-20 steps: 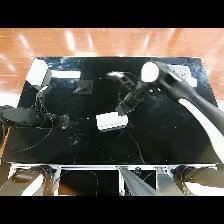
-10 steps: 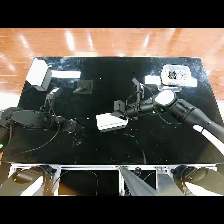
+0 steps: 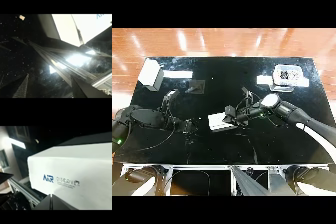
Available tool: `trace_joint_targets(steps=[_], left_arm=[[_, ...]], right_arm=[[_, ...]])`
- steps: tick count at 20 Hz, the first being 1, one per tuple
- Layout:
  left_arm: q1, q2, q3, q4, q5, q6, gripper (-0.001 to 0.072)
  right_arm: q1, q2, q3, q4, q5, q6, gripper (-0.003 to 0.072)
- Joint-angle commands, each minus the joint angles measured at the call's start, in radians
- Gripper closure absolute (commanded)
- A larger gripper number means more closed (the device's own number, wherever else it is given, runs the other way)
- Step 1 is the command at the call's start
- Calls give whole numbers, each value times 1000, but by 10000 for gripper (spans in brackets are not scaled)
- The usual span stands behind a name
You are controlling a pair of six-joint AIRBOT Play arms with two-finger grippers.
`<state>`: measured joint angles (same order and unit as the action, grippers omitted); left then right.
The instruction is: Fold the box and place the chain.
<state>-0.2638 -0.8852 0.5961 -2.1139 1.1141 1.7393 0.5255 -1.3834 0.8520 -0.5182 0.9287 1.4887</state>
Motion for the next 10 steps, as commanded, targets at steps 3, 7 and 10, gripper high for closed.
trace_joint_targets(steps=[3,7,10], left_arm=[[-1,-6,0,0,-1,-1,98],[-1,-6,0,0,-1,-1,99],[-1,-6,0,0,-1,-1,99]], right_arm=[[0,-6,-1,-78,27,31,648],[0,-6,-1,-85,12,34,648],[0,-11,-1,-85,-16,33,648]])
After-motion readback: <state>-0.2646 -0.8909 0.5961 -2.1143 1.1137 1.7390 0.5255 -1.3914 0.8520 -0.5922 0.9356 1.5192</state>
